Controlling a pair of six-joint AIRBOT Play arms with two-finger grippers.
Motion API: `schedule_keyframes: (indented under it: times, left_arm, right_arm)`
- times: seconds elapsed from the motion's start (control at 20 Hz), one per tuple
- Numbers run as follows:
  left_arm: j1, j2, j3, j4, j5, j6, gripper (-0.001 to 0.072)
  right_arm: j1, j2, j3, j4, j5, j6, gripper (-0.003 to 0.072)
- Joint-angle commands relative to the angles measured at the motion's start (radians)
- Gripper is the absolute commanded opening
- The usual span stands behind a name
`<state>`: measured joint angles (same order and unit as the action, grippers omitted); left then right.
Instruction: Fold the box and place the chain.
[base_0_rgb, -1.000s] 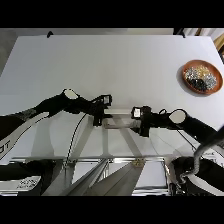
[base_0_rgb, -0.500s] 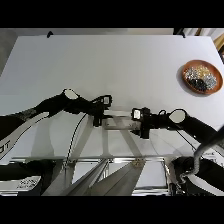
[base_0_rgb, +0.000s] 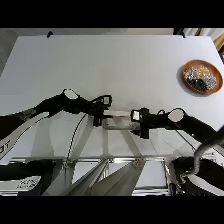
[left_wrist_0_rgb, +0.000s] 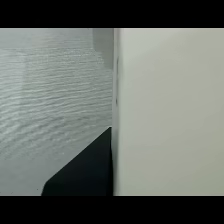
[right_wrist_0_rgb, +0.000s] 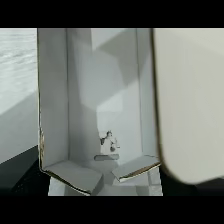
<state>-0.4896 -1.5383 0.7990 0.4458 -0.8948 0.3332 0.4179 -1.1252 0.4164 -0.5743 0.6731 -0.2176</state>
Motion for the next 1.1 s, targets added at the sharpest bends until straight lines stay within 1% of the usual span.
schedule_keyframes:
  times: [0.0,0.2,0.35,0.4,0.45,0.5,0.7,1.05]
  left_arm:
    - [0.000,0.000,0.001,0.000,0.000,0.000,0.0012]
    - [0.000,0.000,0.001,0.000,0.000,0.000,0.0012]
    - [0.000,0.000,0.001,0.000,0.000,0.000,0.0012]
    - [0.000,0.000,0.001,0.000,0.000,0.000,0.0012]
    - [0.000,0.000,0.001,0.000,0.000,0.000,0.0012]
    - [0.000,0.000,0.001,0.000,0.000,0.000,0.0012]
    - [0.000,0.000,0.001,0.000,0.000,0.000,0.0012]
    - [0.000,0.000,0.001,0.000,0.000,0.000,0.0012]
  right_arm:
    - [0.001,-0.024,0.025,0.022,-0.003,-0.024,0.0648]
    - [0.001,-0.082,0.046,0.019,0.019,-0.027,0.0648]
    - [0.001,-0.091,0.047,0.013,0.020,-0.027,0.0647]
    - [0.001,-0.091,0.047,0.007,0.020,-0.027,0.0617]
    - [0.001,-0.091,0.047,0.000,0.021,-0.027,0.0568]
    - [0.001,-0.092,0.047,-0.005,0.024,-0.027,0.0555]
    - [0.001,-0.114,0.047,-0.012,0.053,-0.026,0.0555]
    - [0.001,-0.127,0.047,-0.012,0.052,-0.026,0.0545]
